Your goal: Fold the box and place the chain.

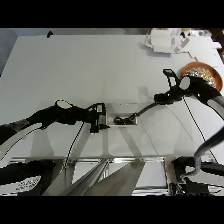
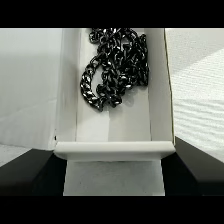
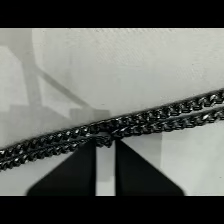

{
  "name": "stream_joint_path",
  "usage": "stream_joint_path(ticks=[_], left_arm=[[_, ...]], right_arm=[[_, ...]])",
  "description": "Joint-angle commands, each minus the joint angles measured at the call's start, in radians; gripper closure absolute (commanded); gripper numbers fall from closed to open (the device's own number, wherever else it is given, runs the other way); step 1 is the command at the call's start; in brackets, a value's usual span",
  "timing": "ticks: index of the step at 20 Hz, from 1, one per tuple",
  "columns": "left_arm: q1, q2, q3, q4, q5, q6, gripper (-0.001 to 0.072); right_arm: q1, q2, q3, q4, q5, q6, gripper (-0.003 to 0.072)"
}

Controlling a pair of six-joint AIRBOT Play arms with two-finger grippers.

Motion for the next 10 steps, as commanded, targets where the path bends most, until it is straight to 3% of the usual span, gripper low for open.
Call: stream_joint_path(ticks=[1,5,10], left_arm=[[0.000,0.000,0.000,0.000,0.000,0.000,0.0501],[0.000,0.000,0.000,0.000,0.000,0.000,0.0501],[0.000,0.000,0.000,0.000,0.000,0.000,0.0501]], right_arm=[[0.001,-0.002,0.000,0.005,0.054,-0.005,0.0673],[0.001,0.045,-0.001,0.004,0.098,-0.012,0.0673],[0.001,0.243,-0.001,0.015,0.172,-0.013,0.0673]])
